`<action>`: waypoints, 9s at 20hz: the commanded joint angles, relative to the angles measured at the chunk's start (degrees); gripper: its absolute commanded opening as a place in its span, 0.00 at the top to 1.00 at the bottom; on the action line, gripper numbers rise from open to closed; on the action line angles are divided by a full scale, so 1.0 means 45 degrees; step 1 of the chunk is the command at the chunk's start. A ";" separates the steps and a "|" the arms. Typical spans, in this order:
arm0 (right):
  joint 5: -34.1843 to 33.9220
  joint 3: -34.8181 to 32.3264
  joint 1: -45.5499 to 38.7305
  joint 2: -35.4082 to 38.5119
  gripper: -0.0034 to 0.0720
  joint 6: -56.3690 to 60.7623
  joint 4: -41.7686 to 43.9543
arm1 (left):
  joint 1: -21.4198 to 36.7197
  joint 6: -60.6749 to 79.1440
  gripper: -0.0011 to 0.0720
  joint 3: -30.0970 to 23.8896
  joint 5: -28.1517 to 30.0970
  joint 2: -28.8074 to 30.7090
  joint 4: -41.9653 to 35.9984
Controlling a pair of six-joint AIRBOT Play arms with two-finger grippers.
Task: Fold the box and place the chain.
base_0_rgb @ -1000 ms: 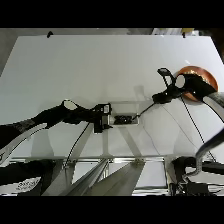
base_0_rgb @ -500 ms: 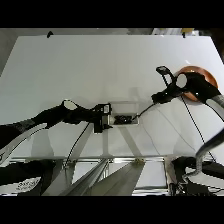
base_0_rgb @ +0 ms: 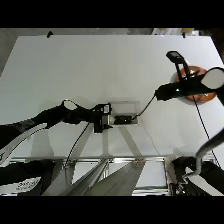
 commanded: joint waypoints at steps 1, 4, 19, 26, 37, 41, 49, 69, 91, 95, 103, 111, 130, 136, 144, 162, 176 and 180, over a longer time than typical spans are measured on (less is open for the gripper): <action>0.1117 0.0010 0.0010 0.2050 0.95 -0.1195 0.2909 | 0.0005 -0.0005 0.78 0.0000 0.0005 -0.0005 0.0000; 0.1413 0.0010 0.0087 0.2948 0.95 -0.1734 0.4765 | 0.0005 -0.0005 0.78 0.0000 0.0005 -0.0005 0.0000; -0.0719 0.0010 0.4027 -0.0423 0.94 -0.1268 0.2229 | 0.0005 0.0000 0.78 0.0000 0.0005 -0.0005 0.0000; -0.1579 0.0024 0.5440 -0.2424 0.88 -0.1311 0.1826 | 0.0005 0.0000 0.78 0.0000 0.0005 -0.0005 0.0000; 0.0389 0.3852 0.4192 -0.3240 0.95 -0.2419 0.0078 | 0.0005 0.0000 0.78 0.0000 0.0005 -0.0005 0.0000; 0.0379 0.4012 0.3725 -0.5265 0.94 -0.2987 0.0083 | 0.0005 -0.0005 0.78 0.0000 0.0000 -0.0005 0.0000; 0.2137 0.3954 0.4537 -0.6003 0.94 -0.6863 0.0947 | 0.0005 0.0000 0.78 0.0000 0.0005 -0.0005 0.0000; -0.1069 0.0559 0.6159 -0.3390 0.69 -0.8762 -0.0510 | 0.0005 0.0000 0.78 0.0000 0.0000 -0.0005 0.0000; -0.1919 -0.0253 0.6645 -0.3113 0.58 -0.9092 -0.0593 | 0.0005 0.0000 0.78 0.0000 0.0005 -0.0005 0.0000; -0.2647 -0.0253 0.6645 -0.3109 0.67 -0.9083 -0.0607 | 0.0005 0.0000 0.78 0.0000 0.0005 -0.0005 0.0000; -0.2705 -0.0253 0.6645 -0.3094 0.84 -0.9078 -0.0840 | 0.0005 0.0000 0.78 0.0000 0.0005 -0.0005 0.0000; -0.2749 -0.0267 0.6635 -0.2861 0.84 -0.9068 -0.0981 | 0.0005 0.0000 0.78 0.0000 0.0005 -0.0005 0.0000; -0.2618 -0.1098 0.6615 -0.2064 0.59 -0.9068 0.0087 | 0.0005 0.0000 0.78 0.0000 0.0000 -0.0005 0.0000; -0.2438 -0.1098 0.5765 -0.2147 0.94 -0.8922 0.0568 | 0.0005 0.0000 0.78 0.0000 0.0005 -0.0005 0.0000; -0.1394 -0.1103 0.5722 -0.3123 0.94 -0.8952 0.1219 | 0.0005 -0.0005 0.78 0.0000 0.0005 -0.0005 0.0000; -0.1394 -0.1103 0.5722 -0.3808 0.94 -0.8937 0.1171 | 0.0005 0.0000 0.78 0.0000 0.0005 -0.0005 0.0000; 0.1783 -0.1088 0.3978 -0.0835 0.94 -0.3079 -0.2914 | 0.0005 0.0000 0.78 0.0000 0.0000 -0.0005 0.0000; 0.3895 -0.1093 0.1661 -0.0835 0.94 -0.0967 -0.5391 | 0.0005 0.0000 0.78 0.0000 0.0000 -0.0005 0.0000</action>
